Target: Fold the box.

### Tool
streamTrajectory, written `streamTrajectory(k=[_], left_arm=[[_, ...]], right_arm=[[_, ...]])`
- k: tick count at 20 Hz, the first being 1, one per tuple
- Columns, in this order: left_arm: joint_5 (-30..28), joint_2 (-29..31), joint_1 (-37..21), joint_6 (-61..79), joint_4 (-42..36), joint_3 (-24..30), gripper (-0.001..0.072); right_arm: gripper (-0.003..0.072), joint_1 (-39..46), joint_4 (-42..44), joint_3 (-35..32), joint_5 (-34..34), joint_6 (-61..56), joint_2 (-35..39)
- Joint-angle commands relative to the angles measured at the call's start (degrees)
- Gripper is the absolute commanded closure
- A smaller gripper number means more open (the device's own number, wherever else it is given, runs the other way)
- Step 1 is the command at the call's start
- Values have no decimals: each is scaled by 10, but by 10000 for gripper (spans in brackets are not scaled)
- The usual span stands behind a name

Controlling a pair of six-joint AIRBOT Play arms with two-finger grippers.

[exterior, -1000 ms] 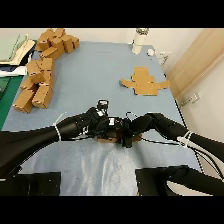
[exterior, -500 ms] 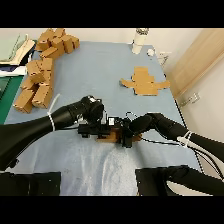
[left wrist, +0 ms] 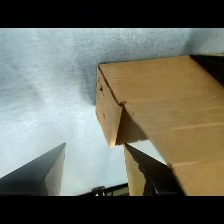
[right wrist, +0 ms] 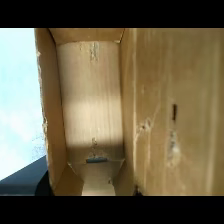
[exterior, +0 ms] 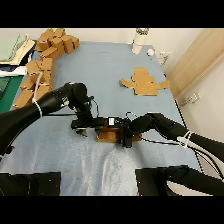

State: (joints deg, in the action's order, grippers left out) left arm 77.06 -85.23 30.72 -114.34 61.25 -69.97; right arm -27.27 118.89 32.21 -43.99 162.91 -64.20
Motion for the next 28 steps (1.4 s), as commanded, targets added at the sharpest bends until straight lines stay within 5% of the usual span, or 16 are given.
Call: streamTrajectory(k=[1,4,5,6,7,15,17,19,23,24,25,26,28], left_arm=[[49,0,-53,61,-23,-1,156],[42,0,-101,166,-23,-1,185],[29,0,-113,223,-23,-1,247],[12,0,-123,299,-23,-1,573],[-4,0,-130,375,-23,-1,695],[-76,19,-129,697,-36,21,698],[-89,45,-149,768,-104,65,701],[-167,88,-179,858,-160,140,701],[-231,147,-201,1190,-253,258,693],[-230,150,-199,1236,-253,277,603],[-233,150,-194,1259,-254,292,179],[-245,149,-188,1273,-268,303,4],[-267,149,-166,1291,-299,311,3]], right_arm=[[171,0,0,0,0,0,0],[171,0,0,0,0,0,0],[172,0,0,0,0,0,0],[171,0,0,0,0,0,0],[172,0,0,0,0,0,0],[171,0,0,0,0,0,0],[171,0,0,0,0,0,0],[171,0,0,0,0,0,0],[171,0,0,0,0,0,0],[171,0,0,0,0,0,0],[171,0,0,0,0,0,0],[171,0,0,0,0,0,0],[171,0,0,0,0,0,0]])
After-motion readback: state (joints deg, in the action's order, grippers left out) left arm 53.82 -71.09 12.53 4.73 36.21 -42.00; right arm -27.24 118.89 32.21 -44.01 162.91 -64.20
